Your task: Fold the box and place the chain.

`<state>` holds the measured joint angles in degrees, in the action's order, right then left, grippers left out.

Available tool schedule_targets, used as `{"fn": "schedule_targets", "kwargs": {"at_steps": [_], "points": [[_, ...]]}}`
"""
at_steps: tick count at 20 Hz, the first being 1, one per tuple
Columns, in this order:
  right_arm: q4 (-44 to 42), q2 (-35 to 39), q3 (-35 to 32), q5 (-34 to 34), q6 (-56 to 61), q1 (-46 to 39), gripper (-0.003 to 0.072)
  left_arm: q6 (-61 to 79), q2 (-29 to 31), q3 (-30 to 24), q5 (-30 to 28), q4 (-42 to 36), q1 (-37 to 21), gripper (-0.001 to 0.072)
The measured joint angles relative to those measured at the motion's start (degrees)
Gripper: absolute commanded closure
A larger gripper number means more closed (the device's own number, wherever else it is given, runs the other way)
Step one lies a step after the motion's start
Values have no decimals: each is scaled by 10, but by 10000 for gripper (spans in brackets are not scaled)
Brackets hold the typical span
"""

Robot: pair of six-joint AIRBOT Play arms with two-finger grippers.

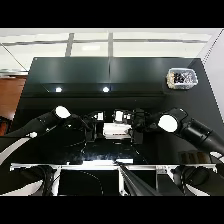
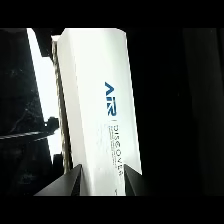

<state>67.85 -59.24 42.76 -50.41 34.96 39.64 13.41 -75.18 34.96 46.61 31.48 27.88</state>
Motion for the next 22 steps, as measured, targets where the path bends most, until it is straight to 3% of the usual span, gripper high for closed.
{"fn": "schedule_targets", "kwargs": {"at_steps": [22], "points": [[-3,-12,-4,-10,0,4,388,1,0,0,1,0,0,252]]}}
